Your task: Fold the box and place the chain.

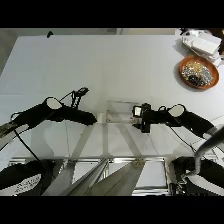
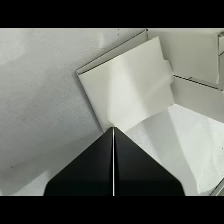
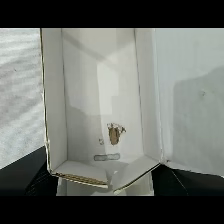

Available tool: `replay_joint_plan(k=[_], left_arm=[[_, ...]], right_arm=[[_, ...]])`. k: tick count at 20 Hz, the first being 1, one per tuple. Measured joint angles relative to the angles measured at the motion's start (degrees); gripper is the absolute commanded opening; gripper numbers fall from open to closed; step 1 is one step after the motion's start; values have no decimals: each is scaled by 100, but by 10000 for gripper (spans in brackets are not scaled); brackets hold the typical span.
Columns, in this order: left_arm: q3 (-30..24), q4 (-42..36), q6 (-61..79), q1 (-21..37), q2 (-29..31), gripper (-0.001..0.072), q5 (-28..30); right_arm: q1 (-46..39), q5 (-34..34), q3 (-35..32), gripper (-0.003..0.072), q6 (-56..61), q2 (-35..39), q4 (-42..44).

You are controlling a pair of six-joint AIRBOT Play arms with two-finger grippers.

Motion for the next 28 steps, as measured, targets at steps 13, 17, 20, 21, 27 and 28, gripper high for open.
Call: replay_joint_plan(k=[13, 17, 20, 21, 27, 28], left_arm=[[-7, 522, -616, 188, 221, 0, 131], [-7, 350, -533, 76, 151, 1, 203], [-7, 299, -511, 44, 131, 1, 223], [-7, 289, -507, 42, 131, 2, 225], [-7, 236, -422, 35, 127, 88, 227], [-7, 177, -354, 33, 127, 116, 221]], right_arm=[[0, 11, 0, 511, 2, 0, 7], [0, 9, 0, 511, 2, 0, 7], [0, 9, 0, 511, 2, 0, 7], [0, 9, 0, 511, 2, 0, 7], [0, 9, 0, 511, 2, 0, 4], [0, 7, 0, 511, 2, 0, 4]])
